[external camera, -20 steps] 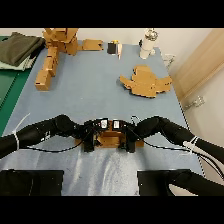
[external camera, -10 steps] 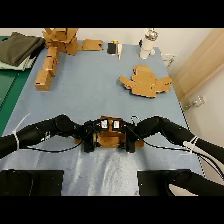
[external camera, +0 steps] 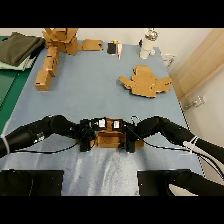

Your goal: Fold the box.

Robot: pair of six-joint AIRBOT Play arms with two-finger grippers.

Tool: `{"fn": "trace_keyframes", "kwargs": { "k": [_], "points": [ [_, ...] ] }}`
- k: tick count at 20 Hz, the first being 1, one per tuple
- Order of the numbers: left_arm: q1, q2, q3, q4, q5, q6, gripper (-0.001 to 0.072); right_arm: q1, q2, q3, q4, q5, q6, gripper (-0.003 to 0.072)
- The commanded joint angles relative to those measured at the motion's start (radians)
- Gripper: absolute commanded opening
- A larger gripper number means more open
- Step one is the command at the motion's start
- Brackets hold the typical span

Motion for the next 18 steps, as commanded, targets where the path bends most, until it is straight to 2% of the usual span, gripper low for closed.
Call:
{"fn": "trace_keyframes", "kwargs": {
  "k": [1,3,5,7,8,10,12,15,18],
  "points": [
    [0.001,0.125,0.001,0.209,-0.082,-0.267,0.0011,0.000,-0.001,0.000,0.000,0.000,0.000,0.0522],
    [0.007,0.209,0.001,0.275,-0.097,-0.444,0.0011,0.000,-0.001,0.000,0.000,0.000,0.000,0.0521],
    [0.050,0.268,0.000,0.343,-0.132,-0.805,0.0011,0.000,-0.001,0.000,0.000,0.000,0.000,0.0522],
    [0.136,0.278,-0.005,0.459,-0.224,-1.241,0.0011,0.000,-0.001,0.000,0.000,0.000,0.000,0.0521],
    [0.189,0.273,-0.023,0.485,-0.261,-1.353,0.0011,0.000,0.000,0.000,0.000,0.000,0.000,0.0521],
    [0.279,0.251,-0.066,0.415,-0.285,-1.372,0.0010,0.000,-0.001,0.000,0.000,0.000,0.000,0.0521],
    [0.305,0.216,-0.097,0.350,-0.285,-1.353,0.0009,0.000,-0.001,0.000,0.000,0.000,0.000,0.0521],
    [0.279,0.152,-0.120,0.239,-0.266,-1.302,0.0010,0.000,-0.001,0.000,0.000,0.000,0.000,0.0521],
    [0.215,0.088,-0.122,0.089,-0.167,-1.220,0.0009,0.000,-0.001,0.000,0.000,0.000,0.000,0.0521]
  ]
}}
